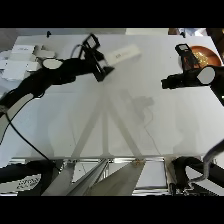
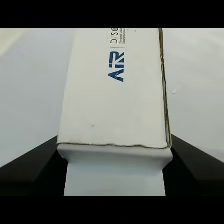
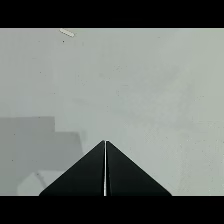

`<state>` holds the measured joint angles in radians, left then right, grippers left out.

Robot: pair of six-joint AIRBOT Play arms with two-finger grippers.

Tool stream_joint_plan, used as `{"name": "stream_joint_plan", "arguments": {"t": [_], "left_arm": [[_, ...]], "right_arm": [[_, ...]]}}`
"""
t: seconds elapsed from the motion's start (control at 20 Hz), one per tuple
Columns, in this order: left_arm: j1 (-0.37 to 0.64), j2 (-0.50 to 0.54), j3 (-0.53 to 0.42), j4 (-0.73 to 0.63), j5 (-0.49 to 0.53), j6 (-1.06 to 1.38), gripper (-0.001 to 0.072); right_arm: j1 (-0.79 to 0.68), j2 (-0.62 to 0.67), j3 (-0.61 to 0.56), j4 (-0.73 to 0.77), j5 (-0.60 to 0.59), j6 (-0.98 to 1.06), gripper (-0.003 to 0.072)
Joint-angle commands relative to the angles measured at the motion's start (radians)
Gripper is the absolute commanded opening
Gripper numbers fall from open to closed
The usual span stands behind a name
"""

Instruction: Fold the box and place the chain.

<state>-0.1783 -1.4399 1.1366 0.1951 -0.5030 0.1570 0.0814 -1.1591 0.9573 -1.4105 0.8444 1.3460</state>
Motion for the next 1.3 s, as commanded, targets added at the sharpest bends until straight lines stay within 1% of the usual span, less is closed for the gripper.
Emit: {"name": "stream_joint_plan", "arguments": {"t": [0.0, 0.15, 0.2, 0.4, 0.45, 0.5, 0.7, 0.85, 1.0, 1.25], "left_arm": [[0.076, 0.047, 0.0, 0.004, 0.141, -0.116, 0.038], [0.179, 0.053, 0.0, 0.024, 0.14, -0.246, 0.038], [0.209, 0.053, -0.001, 0.079, 0.139, -0.308, 0.038], [0.309, 0.053, -0.027, 0.423, 0.132, -0.648, 0.038], [0.329, 0.053, -0.039, 0.486, 0.134, -0.72, 0.038], [0.345, 0.053, -0.053, 0.514, 0.14, -0.763, 0.038], [0.401, 0.049, -0.133, 0.52, 0.215, -0.817, 0.038], [0.41, 0.028, -0.195, 0.52, 0.23, -0.817, 0.038], [0.41, 0.002, -0.247, 0.52, 0.282, -0.858, 0.038], [0.41, -0.005, -0.258, 0.52, 0.282, -0.857, 0.038]], "right_arm": [[0.0, 0.001, 0.001, 0.0, 0.001, 0.0, 0.0012], [0.0, 0.001, 0.001, 0.0, 0.0, 0.0, 0.0012], [-0.001, 0.001, 0.001, 0.0, 0.0, 0.0, 0.0012], [0.0, 0.001, 0.001, 0.0, 0.0, 0.0, 0.0012], [-0.001, 0.001, 0.001, 0.0, 0.0, 0.0, 0.0012], [-0.001, 0.001, 0.001, 0.0, 0.0, 0.0, 0.0012], [-0.001, 0.001, 0.001, 0.0, 0.001, 0.0, 0.0012], [-0.001, 0.001, 0.001, 0.0, 0.001, 0.0, 0.0012], [-0.001, 0.001, 0.001, 0.0, 0.0, 0.0, 0.0012], [-0.001, 0.001, 0.001, 0.0, 0.0, 0.0, 0.0012]]}}
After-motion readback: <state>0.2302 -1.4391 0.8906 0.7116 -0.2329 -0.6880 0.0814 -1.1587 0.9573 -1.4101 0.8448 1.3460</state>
